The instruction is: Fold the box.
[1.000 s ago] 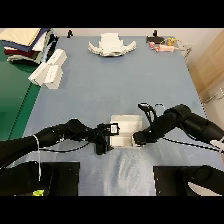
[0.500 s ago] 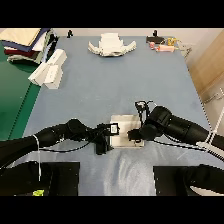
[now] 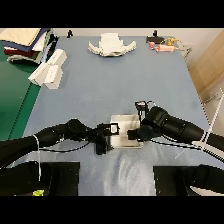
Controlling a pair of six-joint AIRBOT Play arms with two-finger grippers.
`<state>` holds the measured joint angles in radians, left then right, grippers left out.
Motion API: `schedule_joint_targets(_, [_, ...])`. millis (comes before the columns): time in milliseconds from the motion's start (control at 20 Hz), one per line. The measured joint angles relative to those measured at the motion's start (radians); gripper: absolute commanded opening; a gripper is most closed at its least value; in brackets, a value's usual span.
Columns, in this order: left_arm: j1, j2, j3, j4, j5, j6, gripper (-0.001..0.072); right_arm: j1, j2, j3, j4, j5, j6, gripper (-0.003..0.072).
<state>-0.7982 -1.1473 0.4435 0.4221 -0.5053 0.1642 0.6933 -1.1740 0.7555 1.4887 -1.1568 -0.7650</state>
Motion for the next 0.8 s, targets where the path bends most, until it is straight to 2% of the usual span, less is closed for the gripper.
schedule_joint_targets(50, [0.000,0.000,0.000,0.001,0.000,0.000,0.0388,0.000,-0.008,-0.002,0.014,-0.014,-0.010,0.0390])
schedule_joint_targets(150, [0.000,0.000,0.000,0.001,0.000,0.000,0.0388,0.002,0.004,0.014,0.023,-0.022,-0.026,0.0396])
schedule_joint_targets(400, [0.000,0.000,0.000,0.001,0.000,0.000,0.0388,0.000,0.058,0.081,0.023,-0.130,-0.063,0.0394])
schedule_joint_targets(450, [0.000,0.000,0.000,0.000,0.000,0.000,0.0388,-0.001,0.080,0.098,0.011,-0.153,-0.066,0.0289])
schedule_joint_targets(500, [0.000,0.000,0.000,0.001,0.000,0.000,0.0388,-0.005,0.100,0.112,-0.003,-0.174,-0.073,0.0119])
schedule_joint_targets(550, [0.000,0.000,0.000,0.000,0.000,0.000,0.0388,-0.013,0.124,0.125,-0.024,-0.190,-0.074,0.0009])
schedule_joint_targets(800, [0.000,0.000,0.000,0.000,0.000,0.000,0.0388,-0.180,0.163,0.148,-0.043,-0.248,-0.191,0.0003])
